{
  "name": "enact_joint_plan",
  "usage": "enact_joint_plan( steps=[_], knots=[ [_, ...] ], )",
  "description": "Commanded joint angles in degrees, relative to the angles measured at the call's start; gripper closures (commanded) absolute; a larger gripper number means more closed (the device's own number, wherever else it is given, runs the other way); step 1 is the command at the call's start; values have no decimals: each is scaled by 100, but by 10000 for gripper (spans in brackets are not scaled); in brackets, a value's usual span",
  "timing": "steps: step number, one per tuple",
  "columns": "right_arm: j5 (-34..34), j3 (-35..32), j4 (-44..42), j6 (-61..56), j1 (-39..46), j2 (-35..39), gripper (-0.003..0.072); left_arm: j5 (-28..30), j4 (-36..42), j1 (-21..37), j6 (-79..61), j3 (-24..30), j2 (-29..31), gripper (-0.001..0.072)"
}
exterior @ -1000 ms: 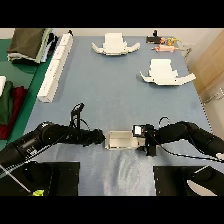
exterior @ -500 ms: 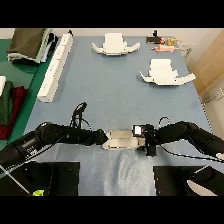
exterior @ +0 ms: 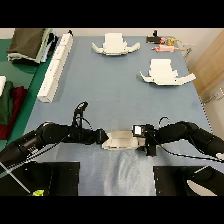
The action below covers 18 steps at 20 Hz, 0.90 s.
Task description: Fold the box.
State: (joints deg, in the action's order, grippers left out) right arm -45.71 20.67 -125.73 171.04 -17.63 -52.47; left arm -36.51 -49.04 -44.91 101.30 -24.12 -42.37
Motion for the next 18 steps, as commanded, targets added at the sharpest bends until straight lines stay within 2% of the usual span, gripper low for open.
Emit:
enact_joint_plan(
  steps=[1, 8, 13, 18],
  knots=[
    [2, -2, -2, 0, 0, 4, 247, -96, -20, -4, -103, 2, -151, 287],
    [2, -2, -2, 0, 2, 4, 247, -4, -11, -2, -111, 2, -232, 287],
    [2, -2, -2, 0, 0, 4, 247, 428, 739, -13, -691, 2, -232, 288],
    [2, -2, -2, 0, 0, 4, 247, 363, 994, -13, -702, 0, -232, 290]
  ],
)
